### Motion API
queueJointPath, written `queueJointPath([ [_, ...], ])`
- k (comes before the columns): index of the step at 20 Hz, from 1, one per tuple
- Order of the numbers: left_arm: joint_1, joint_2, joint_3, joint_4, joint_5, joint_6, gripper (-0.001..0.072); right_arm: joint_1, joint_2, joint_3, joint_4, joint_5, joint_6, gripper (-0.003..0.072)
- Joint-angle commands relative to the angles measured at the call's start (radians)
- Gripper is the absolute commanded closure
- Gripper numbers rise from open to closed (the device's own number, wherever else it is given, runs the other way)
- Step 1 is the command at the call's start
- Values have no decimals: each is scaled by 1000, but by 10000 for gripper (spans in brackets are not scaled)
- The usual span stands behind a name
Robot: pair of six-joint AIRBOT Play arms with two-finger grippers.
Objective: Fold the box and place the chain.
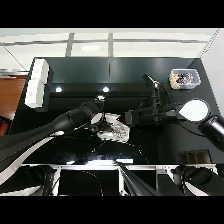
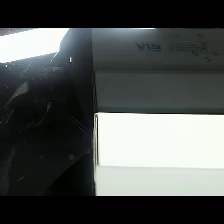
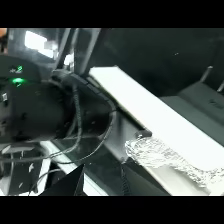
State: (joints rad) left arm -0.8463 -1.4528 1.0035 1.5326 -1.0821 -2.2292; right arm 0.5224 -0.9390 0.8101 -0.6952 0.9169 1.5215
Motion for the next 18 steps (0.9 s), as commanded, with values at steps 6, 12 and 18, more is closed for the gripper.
queueJointPath([
  [6, 0, -1, 0, 0, 7, 0, 683, -231, 164, 8, -471, 237, 68, 404],
  [12, 0, -1, 0, 3, 8, -3, 681, -215, 207, 6, -605, 266, 118, 404],
  [18, -5, 35, 63, 27, -45, -71, 81, -190, 207, 6, -600, 276, 125, 404],
])
